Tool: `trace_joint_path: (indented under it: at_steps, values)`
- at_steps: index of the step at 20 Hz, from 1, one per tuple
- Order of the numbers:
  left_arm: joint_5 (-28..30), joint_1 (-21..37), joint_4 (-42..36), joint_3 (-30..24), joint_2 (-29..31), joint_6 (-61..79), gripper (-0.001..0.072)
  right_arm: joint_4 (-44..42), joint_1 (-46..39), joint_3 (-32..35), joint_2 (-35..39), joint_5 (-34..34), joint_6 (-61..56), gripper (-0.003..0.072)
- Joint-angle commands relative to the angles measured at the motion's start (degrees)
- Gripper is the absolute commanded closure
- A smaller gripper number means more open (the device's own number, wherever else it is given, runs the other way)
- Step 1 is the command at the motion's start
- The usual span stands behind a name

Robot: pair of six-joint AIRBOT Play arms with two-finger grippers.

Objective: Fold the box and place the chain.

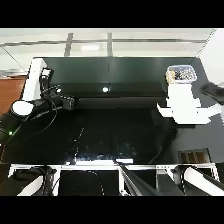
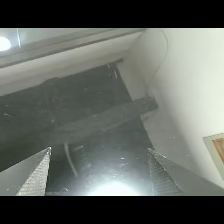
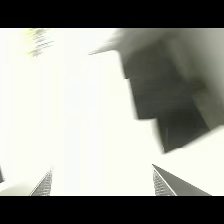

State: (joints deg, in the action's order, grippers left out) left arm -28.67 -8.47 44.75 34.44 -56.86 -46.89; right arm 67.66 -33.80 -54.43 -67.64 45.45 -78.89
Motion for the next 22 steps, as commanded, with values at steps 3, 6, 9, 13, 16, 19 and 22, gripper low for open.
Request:
trace_joint_path:
  at_steps: [3,6,9,13,16,19,22]
  values:
    - [0.4,-0.3,1.5,0.0,-0.1,0.0,0.0003,-11.3,-20.1,-14.5,-17.7,18.5,18.6,-0.0034]
    - [0.3,-0.3,1.5,0.0,-0.1,0.0,0.0003,-11.1,-19.8,-22.5,-27.9,27.8,23.3,-0.0034]
    - [0.3,-0.3,1.4,0.0,-0.1,0.0,0.0003,-10.5,-17.9,-25.2,-30.9,28.9,28.4,-0.0032]
    - [0.3,-0.3,1.4,0.0,-0.1,0.0,0.001,-8.7,-14.6,-25.2,-31.7,29.9,30.8,-0.0031]
    - [0.3,-0.3,1.4,0.0,-0.1,0.0,0.001,-7.5,-13.3,-25.2,-31.5,34.3,30.8,0.0597]
    - [0.3,-0.3,1.4,0.0,-0.1,0.0,0.001,-8.1,-12.6,-25.2,-28.4,41.2,29.0,0.0671]
    - [0.3,-0.3,1.4,0.0,-0.1,0.0,0.001,-14.1,-10.4,-21.6,-19.8,40.8,28.0,0.067]
